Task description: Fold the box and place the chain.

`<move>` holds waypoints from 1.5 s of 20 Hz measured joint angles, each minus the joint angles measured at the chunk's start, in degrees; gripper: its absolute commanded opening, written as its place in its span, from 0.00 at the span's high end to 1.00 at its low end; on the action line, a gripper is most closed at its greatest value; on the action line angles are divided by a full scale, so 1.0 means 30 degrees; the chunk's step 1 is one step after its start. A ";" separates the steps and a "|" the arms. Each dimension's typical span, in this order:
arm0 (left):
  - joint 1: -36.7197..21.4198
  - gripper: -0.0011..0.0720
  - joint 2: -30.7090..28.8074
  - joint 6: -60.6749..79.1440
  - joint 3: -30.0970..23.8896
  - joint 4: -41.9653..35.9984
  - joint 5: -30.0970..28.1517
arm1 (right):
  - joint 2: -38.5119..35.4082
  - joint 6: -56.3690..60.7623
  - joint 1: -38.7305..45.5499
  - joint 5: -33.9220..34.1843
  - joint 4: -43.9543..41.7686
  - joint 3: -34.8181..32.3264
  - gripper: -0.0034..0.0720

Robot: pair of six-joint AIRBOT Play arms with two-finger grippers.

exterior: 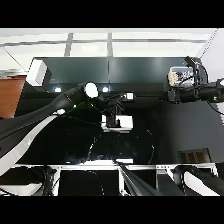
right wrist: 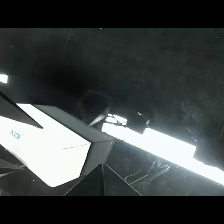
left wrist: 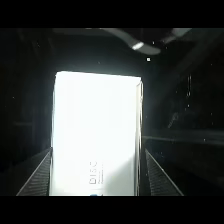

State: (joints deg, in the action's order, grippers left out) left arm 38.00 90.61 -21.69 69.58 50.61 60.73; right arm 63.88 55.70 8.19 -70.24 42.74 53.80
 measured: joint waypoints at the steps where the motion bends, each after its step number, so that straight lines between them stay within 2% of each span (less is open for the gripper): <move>1: 0.0044 0.01 0.0000 -0.0146 0.0044 0.0153 0.0058 | 0.0000 0.0000 0.0000 0.0015 0.0000 0.0000 0.94; 11: 0.1836 0.01 0.0000 -0.2725 0.0124 0.4204 -0.0233 | 0.0000 -0.0007 0.0000 0.0153 -0.0007 -0.0131 0.94; 13: 0.2076 0.06 0.0051 -0.3155 0.0124 0.4874 -0.0678 | 0.0000 -0.0007 0.0000 0.0175 -0.0022 -0.0328 0.94; 14: 0.2186 0.21 0.0117 -0.3570 0.0124 0.5297 -0.0984 | -0.0007 -0.0007 0.0000 0.0204 -0.0007 -0.0430 0.94; 15: 0.2251 0.46 0.0146 -0.4233 0.0138 0.5872 -0.1311 | -0.0007 -0.0007 0.0000 0.0233 0.0000 -0.0495 0.94; 19: 0.1683 0.47 -0.0612 -0.6827 0.0750 0.7169 -0.0976 | 0.0000 0.0000 0.0000 0.0488 -0.0007 -0.0670 0.94; 22: -0.0036 0.47 -0.2572 -0.9289 0.1362 0.8626 -0.0175 | -0.0007 0.0022 0.0000 0.0597 -0.0015 -0.0692 0.94; 24: -0.2047 0.47 -0.4153 -1.1555 0.1559 1.0018 0.0627 | -0.0007 0.0087 0.0000 0.0612 -0.0007 -0.0714 0.94; 27: -0.6579 0.47 -0.5865 -1.4804 0.1392 1.1570 0.1974 | -0.0007 0.0168 0.0000 0.0670 -0.0015 -0.0714 0.94; 30: -1.2072 0.47 -0.6346 -1.7617 0.0372 1.2182 0.2484 | -0.0007 0.0226 0.0000 0.0750 -0.0015 -0.0714 0.94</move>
